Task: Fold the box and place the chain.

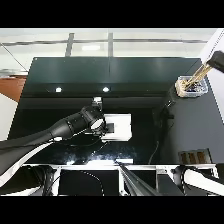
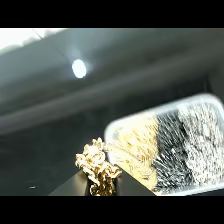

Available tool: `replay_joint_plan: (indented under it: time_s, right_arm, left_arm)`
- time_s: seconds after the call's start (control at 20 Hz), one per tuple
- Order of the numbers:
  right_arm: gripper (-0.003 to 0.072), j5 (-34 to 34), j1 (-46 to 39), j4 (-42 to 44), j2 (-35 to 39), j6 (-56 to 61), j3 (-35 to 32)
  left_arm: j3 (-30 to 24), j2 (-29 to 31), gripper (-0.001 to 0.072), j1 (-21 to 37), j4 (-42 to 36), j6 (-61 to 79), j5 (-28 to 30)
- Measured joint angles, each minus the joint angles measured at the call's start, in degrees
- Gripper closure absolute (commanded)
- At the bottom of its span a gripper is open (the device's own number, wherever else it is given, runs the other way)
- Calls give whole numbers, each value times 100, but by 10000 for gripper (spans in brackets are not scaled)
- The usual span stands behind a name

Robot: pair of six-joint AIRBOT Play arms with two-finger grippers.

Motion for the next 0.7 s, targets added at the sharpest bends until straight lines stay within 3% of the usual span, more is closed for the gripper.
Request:
replay_joint_plan:
  time_s: [0.35, 0.7]
  right_arm:
    - [647, 584, 765, 254, 1499, -769, 0]
    - [647, 1032, 1578, 295, 2090, -1005, 76]
  left_arm:
    - [0, 0, 682, 0, 39, 2, 9]
    - [0, 0, 682, 0, 83, 0, 7]
